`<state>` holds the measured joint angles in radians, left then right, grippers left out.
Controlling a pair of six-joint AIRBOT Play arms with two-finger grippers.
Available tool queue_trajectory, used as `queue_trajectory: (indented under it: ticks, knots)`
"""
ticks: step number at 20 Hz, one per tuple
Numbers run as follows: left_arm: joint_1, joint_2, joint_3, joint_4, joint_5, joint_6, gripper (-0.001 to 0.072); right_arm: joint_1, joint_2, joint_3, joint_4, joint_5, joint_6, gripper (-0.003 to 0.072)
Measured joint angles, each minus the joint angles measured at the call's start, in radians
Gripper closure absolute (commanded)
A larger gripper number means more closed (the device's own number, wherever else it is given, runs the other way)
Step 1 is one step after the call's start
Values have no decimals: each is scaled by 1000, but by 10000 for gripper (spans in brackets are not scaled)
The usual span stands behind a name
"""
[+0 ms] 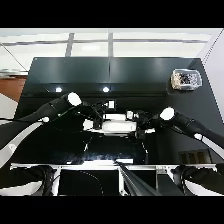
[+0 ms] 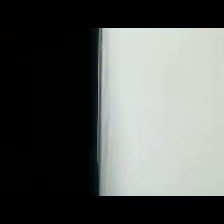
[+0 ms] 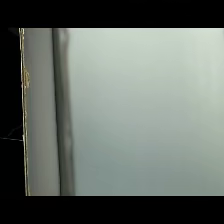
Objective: Fold the box and place the chain.
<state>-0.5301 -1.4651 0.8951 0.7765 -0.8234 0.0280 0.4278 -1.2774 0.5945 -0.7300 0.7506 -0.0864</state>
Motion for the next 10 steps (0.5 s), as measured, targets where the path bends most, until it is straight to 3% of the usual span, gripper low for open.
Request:
queue_trajectory:
  ticks: [10]
  knots:
    - [0,0,0,0,0,0,684,-34,2,0,-10,-5,44,-14]
